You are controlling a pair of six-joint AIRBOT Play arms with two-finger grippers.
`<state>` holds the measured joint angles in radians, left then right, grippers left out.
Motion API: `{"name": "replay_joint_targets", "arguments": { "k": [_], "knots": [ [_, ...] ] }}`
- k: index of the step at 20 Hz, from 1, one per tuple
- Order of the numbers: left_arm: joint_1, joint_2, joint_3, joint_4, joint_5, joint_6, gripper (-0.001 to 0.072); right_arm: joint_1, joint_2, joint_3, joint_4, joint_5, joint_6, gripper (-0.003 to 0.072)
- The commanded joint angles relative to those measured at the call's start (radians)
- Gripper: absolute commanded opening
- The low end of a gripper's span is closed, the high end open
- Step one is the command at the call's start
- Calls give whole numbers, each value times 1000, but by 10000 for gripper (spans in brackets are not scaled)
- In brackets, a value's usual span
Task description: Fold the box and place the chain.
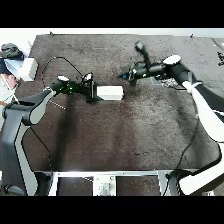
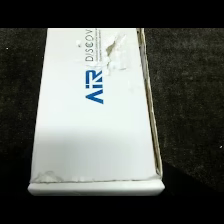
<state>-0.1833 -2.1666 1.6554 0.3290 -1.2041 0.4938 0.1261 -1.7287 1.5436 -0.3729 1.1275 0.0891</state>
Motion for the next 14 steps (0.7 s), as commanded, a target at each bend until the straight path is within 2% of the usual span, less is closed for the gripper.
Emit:
{"name": "replay_joint_targets", "arguments": {
  "k": [1,4,9,14],
  "knots": [
    [0,0,0,0,0,2,352,-28,164,-116,45,-88,67,11],
    [0,0,0,0,0,2,353,-72,378,-381,45,-286,73,11],
    [0,0,0,0,0,2,353,-101,780,-839,45,-743,72,12],
    [0,0,0,0,0,2,353,-101,1132,-1188,45,-969,72,12]
  ]
}}
